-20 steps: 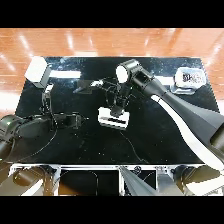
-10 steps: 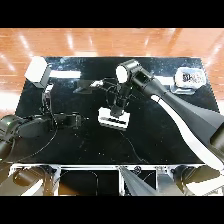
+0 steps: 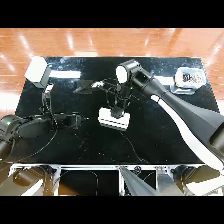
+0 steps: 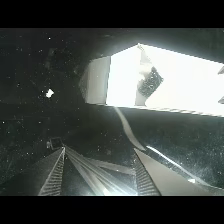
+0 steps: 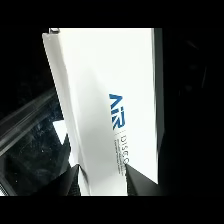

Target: Fold the box and place the chain.

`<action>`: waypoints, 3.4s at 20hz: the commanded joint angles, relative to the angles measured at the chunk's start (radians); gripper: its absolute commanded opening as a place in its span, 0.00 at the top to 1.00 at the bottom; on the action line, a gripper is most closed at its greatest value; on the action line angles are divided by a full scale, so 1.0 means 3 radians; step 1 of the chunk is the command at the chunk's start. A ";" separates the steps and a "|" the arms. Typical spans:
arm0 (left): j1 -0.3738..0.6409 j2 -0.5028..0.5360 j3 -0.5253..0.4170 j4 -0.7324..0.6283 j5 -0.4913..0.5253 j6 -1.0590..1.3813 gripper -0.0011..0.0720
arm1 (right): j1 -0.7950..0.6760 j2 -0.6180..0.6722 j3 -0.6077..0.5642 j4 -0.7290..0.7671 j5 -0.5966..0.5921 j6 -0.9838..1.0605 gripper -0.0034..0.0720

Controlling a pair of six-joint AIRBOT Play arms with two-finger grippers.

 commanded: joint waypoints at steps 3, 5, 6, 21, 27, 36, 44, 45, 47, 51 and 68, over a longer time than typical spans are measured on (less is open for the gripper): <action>0.0001 -0.0003 -0.0001 -0.0001 0.0000 0.0000 0.26 | 0.0001 0.0001 0.0000 -0.0014 0.0006 0.0027 0.45; 0.0001 -0.0003 -0.0001 -0.0001 0.0000 0.0000 0.26 | 0.0008 0.0001 -0.0001 -0.0018 0.0000 0.0038 0.46; 0.0001 -0.0003 -0.0001 -0.0001 0.0000 0.0000 0.26 | 0.0018 0.0000 -0.0001 -0.0017 -0.0010 0.0037 0.50; 0.0000 -0.0003 -0.0001 0.0000 0.0000 0.0000 0.26 | 0.0056 -0.0027 -0.0001 -0.0177 -0.0132 0.0050 0.50; 0.0000 -0.0003 -0.0001 0.0000 0.0001 0.0000 0.26 | 0.0066 -0.0027 -0.0001 -0.0104 -0.0111 0.0050 0.50; 0.0000 -0.0003 -0.0001 0.0000 0.0001 0.0000 0.26 | 0.0146 -0.0028 -0.0001 -0.0132 -0.0116 0.0112 0.50; 0.0000 -0.0003 -0.0001 0.0000 0.0000 0.0000 0.26 | 0.0156 -0.0038 -0.0015 -0.0155 -0.0125 0.0127 0.50; 0.0000 -0.0003 -0.0001 0.0000 0.0000 0.0000 0.26 | 0.0169 -0.0048 -0.0028 -0.0156 -0.0123 0.0128 0.50; 0.0000 -0.0003 -0.0001 0.0000 0.0000 0.0000 0.26 | 0.0210 -0.0060 -0.0084 -0.0158 -0.0135 0.0127 0.50; 0.0000 -0.0003 -0.0001 0.0000 0.0000 0.0000 0.26 | 0.0251 -0.0061 -0.0122 -0.0163 -0.0153 0.0131 0.50; 0.0055 -0.0032 0.0141 0.0018 -0.0258 0.0421 0.26 | -0.0182 0.1595 -0.1353 -0.0281 -0.1432 0.2860 0.91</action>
